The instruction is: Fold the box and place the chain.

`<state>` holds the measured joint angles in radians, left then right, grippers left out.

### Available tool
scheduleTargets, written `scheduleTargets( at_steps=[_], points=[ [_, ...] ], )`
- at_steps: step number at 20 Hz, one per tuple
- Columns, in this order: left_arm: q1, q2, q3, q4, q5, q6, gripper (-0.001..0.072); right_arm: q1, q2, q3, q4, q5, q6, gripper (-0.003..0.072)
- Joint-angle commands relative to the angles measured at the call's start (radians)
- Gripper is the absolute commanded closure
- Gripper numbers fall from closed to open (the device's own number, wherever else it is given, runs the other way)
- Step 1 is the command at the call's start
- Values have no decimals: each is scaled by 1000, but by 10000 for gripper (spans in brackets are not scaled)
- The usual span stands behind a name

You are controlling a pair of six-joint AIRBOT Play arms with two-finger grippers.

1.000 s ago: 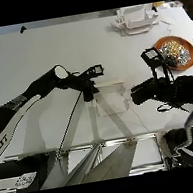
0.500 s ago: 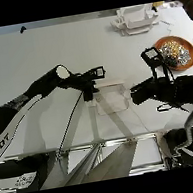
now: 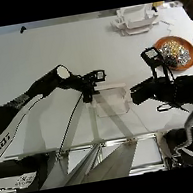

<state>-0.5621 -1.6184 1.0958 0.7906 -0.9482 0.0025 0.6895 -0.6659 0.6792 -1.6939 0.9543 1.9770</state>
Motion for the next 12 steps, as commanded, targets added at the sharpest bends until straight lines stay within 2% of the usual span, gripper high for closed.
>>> scheduleTargets(
  at_steps=[1,12],
  points=[
    [0,-1,0,3,-6,6,705,1,1,0,1,0,0,348],
    [0,-1,0,3,-6,-3,699,1,1,0,0,0,0,348]
  ],
)
